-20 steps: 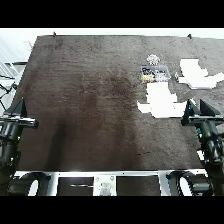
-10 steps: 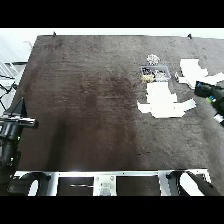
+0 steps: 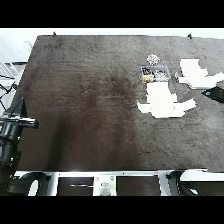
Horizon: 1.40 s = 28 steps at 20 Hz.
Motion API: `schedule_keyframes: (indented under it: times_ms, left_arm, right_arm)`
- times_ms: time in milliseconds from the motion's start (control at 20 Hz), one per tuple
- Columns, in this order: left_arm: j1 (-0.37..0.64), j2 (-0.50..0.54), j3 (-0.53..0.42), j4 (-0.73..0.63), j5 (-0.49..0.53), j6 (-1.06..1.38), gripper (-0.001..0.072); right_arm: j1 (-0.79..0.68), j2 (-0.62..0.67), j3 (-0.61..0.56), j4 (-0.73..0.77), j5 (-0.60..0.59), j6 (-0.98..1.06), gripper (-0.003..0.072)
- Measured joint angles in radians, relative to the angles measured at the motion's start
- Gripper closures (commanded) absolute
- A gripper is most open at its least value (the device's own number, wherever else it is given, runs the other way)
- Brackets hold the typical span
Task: Fold the box and place the chain.
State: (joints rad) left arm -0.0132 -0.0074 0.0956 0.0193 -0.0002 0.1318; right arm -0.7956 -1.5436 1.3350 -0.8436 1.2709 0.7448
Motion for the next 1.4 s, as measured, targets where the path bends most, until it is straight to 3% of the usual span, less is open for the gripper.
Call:
schedule_keyframes:
  times_ms: [200, 600, 1100, 1400]
  left_arm:
    - [0.0, 0.0, 0.0, 0.0, 0.0, 0.0, 0.069]
    - [0.0, 0.0, 0.0, 0.0, 0.0, 0.0, 0.069]
    - [0.0, 0.0, 0.0, 0.0, 0.0, 0.0, 0.069]
    - [0.0, 0.0, 0.0, 0.0, 0.0, 0.0, 0.069]
  right_arm:
    - [0.022, -0.163, 0.13, -0.067, 0.136, 0.039, 0.0152]
    - [0.083, -0.339, 0.192, -0.093, 0.194, 0.061, 0.0153]
    - [0.052, -0.37, 0.368, -0.081, 0.311, 0.119, 0.0153]
    - [0.097, -0.38, 0.297, -0.022, 0.328, 0.123, 0.0153]
